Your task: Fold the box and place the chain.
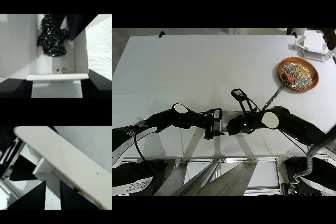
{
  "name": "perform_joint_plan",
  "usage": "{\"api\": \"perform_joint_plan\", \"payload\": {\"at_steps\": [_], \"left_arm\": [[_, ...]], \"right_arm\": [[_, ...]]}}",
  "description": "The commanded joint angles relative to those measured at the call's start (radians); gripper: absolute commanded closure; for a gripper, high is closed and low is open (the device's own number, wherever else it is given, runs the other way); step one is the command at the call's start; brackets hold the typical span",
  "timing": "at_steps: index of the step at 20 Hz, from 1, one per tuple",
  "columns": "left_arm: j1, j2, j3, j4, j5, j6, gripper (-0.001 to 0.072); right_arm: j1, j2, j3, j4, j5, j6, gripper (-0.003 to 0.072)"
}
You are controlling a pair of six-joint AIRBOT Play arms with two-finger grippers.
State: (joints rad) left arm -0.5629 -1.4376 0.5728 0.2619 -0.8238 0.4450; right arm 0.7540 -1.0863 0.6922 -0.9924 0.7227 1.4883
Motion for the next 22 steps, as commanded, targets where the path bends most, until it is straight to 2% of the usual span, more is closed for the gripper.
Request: {"api": "perform_joint_plan", "payload": {"at_steps": [1,6,10,14,16,18,22], "left_arm": [[0.000,0.000,0.001,0.000,0.000,0.000,0.0577],[0.000,0.000,0.001,0.000,0.000,0.000,0.0577],[0.000,0.000,0.001,0.000,0.000,0.000,0.0577],[0.000,0.000,0.001,0.000,0.000,0.000,0.0577],[0.000,0.000,0.001,0.000,0.000,0.000,0.0577],[0.000,0.000,0.001,0.000,0.000,0.000,0.0577],[0.000,0.000,0.001,0.000,0.000,0.000,0.0577]], "right_arm": [[-0.040,0.124,0.000,-0.010,0.053,0.000,0.0488],[-0.236,0.301,0.000,-0.200,0.210,0.000,0.0488],[-0.472,0.343,0.000,-0.259,0.227,-0.005,0.0488],[-0.642,0.288,0.000,-0.367,0.188,-0.005,0.0488],[-0.697,0.231,0.000,-0.377,0.128,-0.005,0.0487],[-0.726,0.155,0.000,-0.377,0.068,-0.005,0.0487],[-0.730,-0.004,0.000,-0.378,0.036,-0.005,0.0480]]}}
